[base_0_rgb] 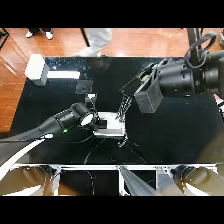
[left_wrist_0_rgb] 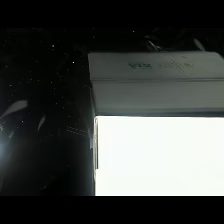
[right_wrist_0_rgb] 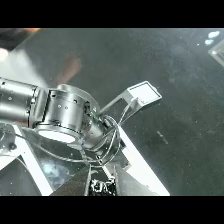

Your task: Fold the box and place the chain.

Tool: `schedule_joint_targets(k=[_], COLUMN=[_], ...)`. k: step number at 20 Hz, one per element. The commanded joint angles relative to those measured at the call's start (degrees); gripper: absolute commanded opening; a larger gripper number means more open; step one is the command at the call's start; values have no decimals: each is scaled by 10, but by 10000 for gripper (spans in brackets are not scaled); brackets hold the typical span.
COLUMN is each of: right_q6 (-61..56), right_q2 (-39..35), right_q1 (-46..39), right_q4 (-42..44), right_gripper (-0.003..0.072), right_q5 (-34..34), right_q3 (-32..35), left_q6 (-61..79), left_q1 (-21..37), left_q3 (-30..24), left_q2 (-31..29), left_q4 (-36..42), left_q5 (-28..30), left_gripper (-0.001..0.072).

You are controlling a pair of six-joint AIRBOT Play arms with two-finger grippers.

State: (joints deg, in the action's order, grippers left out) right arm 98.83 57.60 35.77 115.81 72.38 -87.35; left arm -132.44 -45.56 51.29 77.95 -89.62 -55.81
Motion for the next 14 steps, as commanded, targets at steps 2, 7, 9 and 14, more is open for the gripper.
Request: schedule_joint_targets(k=[2, 7, 9, 14], right_q6=[0, 0, 1, 4], right_q2=[4, 19, 28, 50], right_q1=[3, 6, 16, 33], right_q4=[1, 22, 23, -11], right_gripper=[19, 19, 18, 19], right_q5=[-2, -3, -12, -9], right_q3=[0, 0, 0, 1], left_q6=[0, 0, 0, 0], left_q1=[0, 0, 0, 0], left_q3=[0, 0, 0, 0], left_q2=[0, 0, 0, 0], left_q4=[2, 2, 1, 2], left_q5=[3, 3, 4, 10], left_gripper=[21, 21, 21, 21])
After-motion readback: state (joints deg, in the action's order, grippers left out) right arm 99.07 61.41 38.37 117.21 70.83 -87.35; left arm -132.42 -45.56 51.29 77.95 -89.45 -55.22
